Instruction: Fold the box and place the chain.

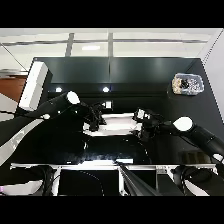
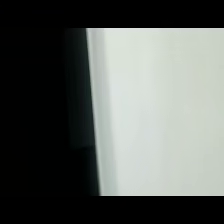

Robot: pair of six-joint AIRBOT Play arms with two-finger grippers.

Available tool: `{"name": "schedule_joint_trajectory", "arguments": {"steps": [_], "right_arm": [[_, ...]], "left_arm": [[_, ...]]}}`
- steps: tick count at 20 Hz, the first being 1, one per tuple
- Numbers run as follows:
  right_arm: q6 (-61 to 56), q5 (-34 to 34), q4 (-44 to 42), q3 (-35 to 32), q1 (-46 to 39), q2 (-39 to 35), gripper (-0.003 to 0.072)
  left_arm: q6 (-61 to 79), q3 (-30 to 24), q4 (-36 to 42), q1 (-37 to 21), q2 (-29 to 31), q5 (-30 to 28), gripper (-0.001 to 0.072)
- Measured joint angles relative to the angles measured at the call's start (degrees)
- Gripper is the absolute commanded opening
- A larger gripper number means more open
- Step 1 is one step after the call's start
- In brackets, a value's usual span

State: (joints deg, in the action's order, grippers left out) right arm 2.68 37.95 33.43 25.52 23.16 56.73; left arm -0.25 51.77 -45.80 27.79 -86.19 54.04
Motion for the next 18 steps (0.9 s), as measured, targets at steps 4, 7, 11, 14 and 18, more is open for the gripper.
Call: {"name": "schedule_joint_trajectory", "arguments": {"steps": [4,7,11,14,18], "right_arm": [[6.38,1.88,-6.05,0.0,-2.36,2.64,0.0707],[9.68,4.15,-8.11,0.02,-3.34,3.85,0.0707],[13.49,6.75,-8.85,0.04,-2.23,6.12,0.0707],[15.19,7.32,-7.76,0.04,-0.98,7.76,0.0706],[15.8,7.06,-4.68,0.04,-0.39,8.72,0.0706]], "left_arm": [[0.0,0.0,0.0,0.0,0.0,0.0,0.003],[0.0,0.0,0.0,0.0,0.02,0.0,0.003],[0.07,0.02,-0.02,0.0,0.02,0.11,0.003],[0.07,0.02,-0.07,0.0,0.02,0.31,0.003],[-0.11,0.02,-0.04,0.0,0.02,0.5,0.0029]]}}
